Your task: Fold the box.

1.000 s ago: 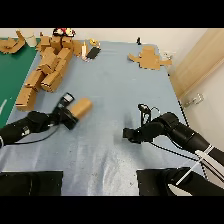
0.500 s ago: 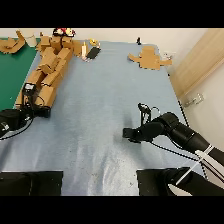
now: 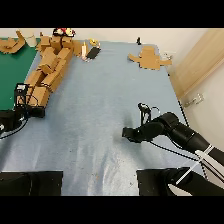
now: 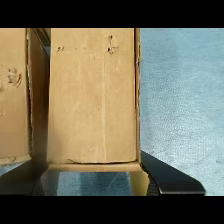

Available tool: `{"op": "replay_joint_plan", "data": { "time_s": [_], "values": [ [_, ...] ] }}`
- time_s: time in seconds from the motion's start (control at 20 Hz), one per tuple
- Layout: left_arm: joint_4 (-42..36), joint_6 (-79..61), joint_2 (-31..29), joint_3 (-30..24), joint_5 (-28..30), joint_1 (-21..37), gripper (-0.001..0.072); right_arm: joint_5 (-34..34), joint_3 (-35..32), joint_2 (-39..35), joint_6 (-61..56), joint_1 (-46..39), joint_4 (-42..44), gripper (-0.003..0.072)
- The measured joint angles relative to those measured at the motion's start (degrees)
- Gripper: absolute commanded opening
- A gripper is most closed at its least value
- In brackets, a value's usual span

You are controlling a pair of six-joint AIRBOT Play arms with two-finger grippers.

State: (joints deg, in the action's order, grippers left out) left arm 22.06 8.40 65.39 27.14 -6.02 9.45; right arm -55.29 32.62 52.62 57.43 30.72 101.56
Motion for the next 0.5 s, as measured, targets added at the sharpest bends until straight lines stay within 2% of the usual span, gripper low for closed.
{"op": "replay_joint_plan", "data": {
  "time_s": [0.2, 0.25, 0.3, 0.35, 0.4, 0.45, 0.5],
  "values": [
    [0.0, 0.0, 0.2, 0.0, -0.8, 0.2, 0.0516, 0.1, 0.0, 0.0, 0.0, 0.0, 0.4, 0.0005],
    [0.0, 0.0, 0.3, 0.0, -1.2, 0.2, 0.0557, 0.3, 0.0, 0.0, 0.0, 0.0, 0.4, 0.0005],
    [0.0, 0.0, 0.3, 0.0, -1.8, 0.2, 0.0704, 0.3, 0.0, 0.0, 0.0, 0.0, 0.4, 0.0005],
    [0.0, 0.0, 0.3, 0.0, -2.1, 0.2, 0.0704, 0.3, 0.0, 0.0, 0.0, 0.0, 0.5, 0.0021],
    [0.0, 0.0, 0.3, 0.0, -2.3, 0.3, 0.0705, 0.3, 0.0, 0.0, 0.0, 0.0, 0.7, 0.0125],
    [0.0, 0.0, 0.3, 0.0, -2.3, 0.3, 0.0704, 0.4, 0.0, 0.0, 0.0, 0.0, 0.9, 0.0179],
    [0.0, 0.1, 0.3, 0.0, -2.5, 0.2, 0.0705, 0.4, 0.0, 0.0, 0.0, 0.0, 0.9, 0.0180]
  ]
}}
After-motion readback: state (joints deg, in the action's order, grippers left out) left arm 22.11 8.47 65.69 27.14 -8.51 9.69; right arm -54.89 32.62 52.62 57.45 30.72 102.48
